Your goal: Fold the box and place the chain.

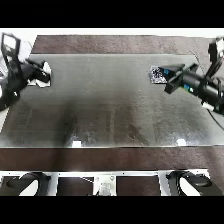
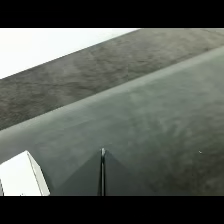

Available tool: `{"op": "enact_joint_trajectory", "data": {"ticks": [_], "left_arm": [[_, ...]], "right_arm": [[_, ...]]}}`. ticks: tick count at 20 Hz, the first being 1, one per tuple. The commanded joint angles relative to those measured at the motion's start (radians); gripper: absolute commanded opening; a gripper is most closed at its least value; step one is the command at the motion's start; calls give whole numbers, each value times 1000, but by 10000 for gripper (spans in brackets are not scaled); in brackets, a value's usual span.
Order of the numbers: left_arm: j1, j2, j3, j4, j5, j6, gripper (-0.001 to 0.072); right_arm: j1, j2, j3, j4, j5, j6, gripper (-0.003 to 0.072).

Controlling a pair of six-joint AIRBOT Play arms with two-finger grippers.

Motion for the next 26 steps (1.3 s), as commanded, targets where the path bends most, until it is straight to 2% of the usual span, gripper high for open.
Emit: {"op": "enact_joint_trajectory", "data": {"ticks": [1, 5, 7, 10, 13, 18, 26], "left_arm": [[-117, 155, -241, 2, 91, 42, 14], [-126, 203, -453, -49, 84, 52, 15], [-126, 203, -518, -103, 80, 94, 15], [-125, 203, -581, -253, 32, 251, 16], [-125, 203, -605, -417, 6, 408, 18], [-125, 203, -606, -420, 7, 410, 20], [-125, 203, -606, -420, 4, 410, 20]], "right_arm": [[-1, 150, -196, -2, -129, -35, -1], [-1, 247, -371, -1, -138, -90, -1], [-1, 293, -444, 11, -166, -89, -1], [-1, 409, -544, 26, -227, -89, -1], [-1, 489, -628, 26, -293, -89, 0], [0, 497, -688, 25, -293, -89, 0], [0, 497, -689, 26, -293, -89, 0]]}}
